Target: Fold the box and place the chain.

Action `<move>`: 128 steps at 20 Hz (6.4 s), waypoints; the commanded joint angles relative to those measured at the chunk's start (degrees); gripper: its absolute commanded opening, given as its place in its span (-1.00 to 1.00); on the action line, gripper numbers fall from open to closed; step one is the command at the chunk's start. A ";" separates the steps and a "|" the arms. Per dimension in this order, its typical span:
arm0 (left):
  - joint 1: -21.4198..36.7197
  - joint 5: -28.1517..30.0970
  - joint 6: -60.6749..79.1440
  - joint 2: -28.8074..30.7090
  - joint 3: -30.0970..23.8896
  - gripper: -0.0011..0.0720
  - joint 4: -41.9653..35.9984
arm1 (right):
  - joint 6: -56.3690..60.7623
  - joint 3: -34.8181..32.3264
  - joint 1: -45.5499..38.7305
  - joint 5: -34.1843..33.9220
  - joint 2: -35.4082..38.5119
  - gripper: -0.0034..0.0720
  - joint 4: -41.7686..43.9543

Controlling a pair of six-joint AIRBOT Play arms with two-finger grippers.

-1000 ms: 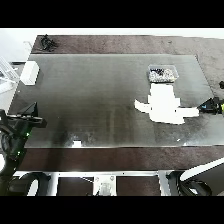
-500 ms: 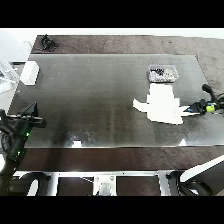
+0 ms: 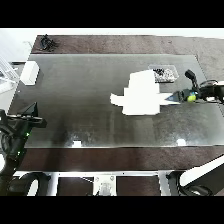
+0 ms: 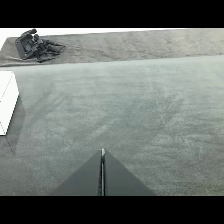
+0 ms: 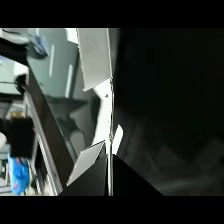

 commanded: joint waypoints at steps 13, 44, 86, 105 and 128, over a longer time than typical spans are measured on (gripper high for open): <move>0.00 0.00 0.00 0.02 0.04 -0.92 0.02 | 13.14 3.85 28.28 -28.37 -3.08 -0.92 -2.69; 0.00 -11.74 7.58 -22.91 13.66 0.67 0.28 | 11.23 6.64 30.51 -30.97 -4.26 -0.91 -8.07; -4.28 -66.18 -35.58 -112.34 106.71 0.67 34.53 | 11.32 6.67 30.05 -32.48 -4.26 -0.91 -7.98; -7.30 -64.50 -31.93 -114.40 106.68 0.48 24.76 | 10.21 6.67 29.88 -32.44 -4.26 -0.91 -7.98; -7.23 -65.83 -20.63 -117.20 106.71 -0.92 16.92 | 9.97 6.67 29.83 -32.41 -4.26 -0.91 -8.02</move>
